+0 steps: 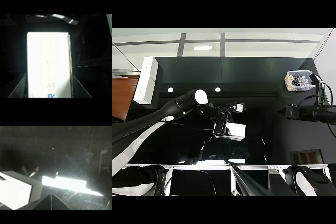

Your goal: Fold the box and place the chain.

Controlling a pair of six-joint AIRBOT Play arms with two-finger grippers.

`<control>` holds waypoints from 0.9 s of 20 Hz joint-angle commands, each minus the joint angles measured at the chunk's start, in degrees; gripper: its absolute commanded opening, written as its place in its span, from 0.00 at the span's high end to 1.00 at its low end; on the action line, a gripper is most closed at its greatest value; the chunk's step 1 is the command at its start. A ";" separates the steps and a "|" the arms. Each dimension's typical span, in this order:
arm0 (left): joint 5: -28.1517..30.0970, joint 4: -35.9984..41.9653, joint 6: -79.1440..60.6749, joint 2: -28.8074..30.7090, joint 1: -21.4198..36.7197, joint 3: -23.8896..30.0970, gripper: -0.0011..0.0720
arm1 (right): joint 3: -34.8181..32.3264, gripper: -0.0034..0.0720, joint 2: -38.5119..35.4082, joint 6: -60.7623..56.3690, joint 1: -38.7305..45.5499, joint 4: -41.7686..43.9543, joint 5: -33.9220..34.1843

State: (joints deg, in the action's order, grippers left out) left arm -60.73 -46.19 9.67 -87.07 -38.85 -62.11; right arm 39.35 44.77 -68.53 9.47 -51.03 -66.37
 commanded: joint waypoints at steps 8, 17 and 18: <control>-0.02 -3.13 3.41 0.66 0.07 -0.96 0.02 | -0.02 0.93 -0.04 -0.04 0.00 0.00 -0.04; -1.14 -3.39 4.26 0.76 -0.35 -0.96 0.02 | -0.02 0.93 -0.04 -2.27 0.00 0.00 -0.02; -1.14 -3.67 4.26 0.92 -0.50 -0.96 0.02 | -0.02 0.93 -0.04 -2.45 0.00 0.00 -0.04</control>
State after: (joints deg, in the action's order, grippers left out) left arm -61.69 -49.47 13.78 -86.35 -39.09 -63.00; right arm 39.35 44.77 -70.02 9.47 -51.03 -66.39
